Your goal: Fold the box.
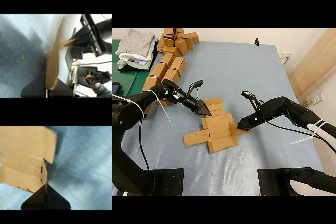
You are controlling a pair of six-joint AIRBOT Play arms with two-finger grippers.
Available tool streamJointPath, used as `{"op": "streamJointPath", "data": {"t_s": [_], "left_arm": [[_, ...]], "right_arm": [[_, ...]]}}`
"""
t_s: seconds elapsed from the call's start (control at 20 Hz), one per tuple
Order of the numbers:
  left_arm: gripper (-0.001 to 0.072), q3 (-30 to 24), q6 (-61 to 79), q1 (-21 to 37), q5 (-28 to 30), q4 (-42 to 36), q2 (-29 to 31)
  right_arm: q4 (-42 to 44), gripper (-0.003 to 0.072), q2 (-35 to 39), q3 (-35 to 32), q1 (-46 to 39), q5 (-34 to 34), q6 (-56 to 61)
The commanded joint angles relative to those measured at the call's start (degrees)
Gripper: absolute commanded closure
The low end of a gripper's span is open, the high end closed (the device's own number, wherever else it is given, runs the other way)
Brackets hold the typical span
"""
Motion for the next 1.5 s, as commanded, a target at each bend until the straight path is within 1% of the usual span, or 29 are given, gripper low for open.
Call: {"op": "streamJointPath", "data": {"t_s": [0.0, 0.05, 0.1, 0.15, 0.2, 0.25, 0.35, 0.4, 0.45, 0.5, 0.6, 0.7, 0.8, 0.85, 0.9, 0.95, 1.0, 1.1, 1.25, 1.35, 1.45], "left_arm": [[0.0697, 0.07, 0.33, -0.09, 0.35, -0.2, -0.02], [0.0698, 0.07, 0.28, -0.09, 0.42, -0.22, -0.02], [0.0697, 0.07, 0.26, -0.22, 0.66, -0.72, -0.02], [0.0698, 0.07, 0.35, -0.44, 1.14, -1.84, -0.02], [0.0699, 0.17, 2.54, -0.7, 1.62, -2.8, 0.02], [0.0702, 0.39, 6.19, -1.18, 1.9, -3.17, 0.31], [0.0704, 0.39, 11.26, -3.23, 5.42, -2.86, 2.36], [0.0705, 0.31, 12.96, -4.37, 7.52, -2.47, 3.69], [0.0705, -0.2, 14.97, -5.55, 9.6, -2.25, 5.27], [0.0705, -1.25, 16.65, -6.56, 11.43, -2.47, 6.82], [0.0705, -4.92, 20.81, -8.5, 14.93, -2.8, 10.01], [0.0704, -8.9, 26.01, -10.95, 15.89, -2.82, 12.02], [0.0704, -11.56, 29.55, -13.62, 16.96, -2.54, 12.26], [0.0704, -12.44, 31.43, -14.82, 18.38, -2.51, 12.26], [0.0704, -12.63, 33.0, -15.74, 19.23, -2.27, 12.24], [0.0703, -12.59, 34.07, -16.41, 20.02, -2.01, 12.28], [0.0703, -12.41, 34.77, -16.5, 19.82, -2.08, 12.28], [0.0702, -11.56, 34.73, -15.93, 18.82, -2.12, 12.44], [0.0701, -9.42, 34.56, -14.43, 14.27, -2.58, 13.9], [0.0701, -9.29, 35.76, -14.38, 14.1, -3.63, 14.23], [0.07, -9.29, 36.35, -15.26, 16.39, -4.02, 14.12]], "right_arm": [[0.04, 0.0626, -0.02, -0.02, 0.0, 0.31, 0.04], [0.04, 0.0522, -0.02, -0.02, 0.0, 0.63, 0.09], [-0.26, 0.0401, -0.02, -0.02, -0.15, 1.16, 1.05], [-1.53, 0.0343, 0.0, 0.0, -0.28, 2.05, 2.97], [-3.69, 0.032, 0.0, 0.04, -0.61, 3.02, 6.36], [-6.47, 0.0319, 0.02, 0.11, -1.2, 3.69, 10.05], [-12.48, 0.0318, 0.0, 1.44, -3.58, 3.76, 17.42], [-14.21, 0.0277, 0.0, 2.82, -5.33, 3.1, 19.98], [-14.36, 0.0206, 0.07, 4.33, -7.02, 2.34, 21.66], [-13.94, 0.0172, 0.11, 6.03, -8.76, 1.42, 23.19], [-11.72, 0.0166, 0.11, 9.05, -10.82, -0.09, 23.69], [-8.94, 0.0166, 0.11, 11.04, -11.45, 0.57, 23.69], [-6.36, 0.0167, 0.02, 11.47, -11.39, 4.66, 23.67], [-4.87, 0.0167, -0.24, 11.47, -11.34, 6.71, 23.67], [-3.8, 0.0194, -0.48, 11.47, -11.32, 7.58, 23.67], [-3.06, 0.0256, -0.72, 11.47, -11.28, 7.63, 23.67], [-2.6, 0.0298, -1.03, 11.45, -11.1, 7.26, 23.67], [-2.43, 0.0305, -1.55, 11.34, -10.8, 6.4, 23.67], [-2.34, 0.0305, -2.49, 11.34, -10.45, 6.38, 23.67], [-2.27, 0.0306, -2.82, 11.34, -10.08, 6.69, 23.67], [-2.32, 0.0306, -3.1, 11.37, -9.25, 7.76, 23.65]]}}
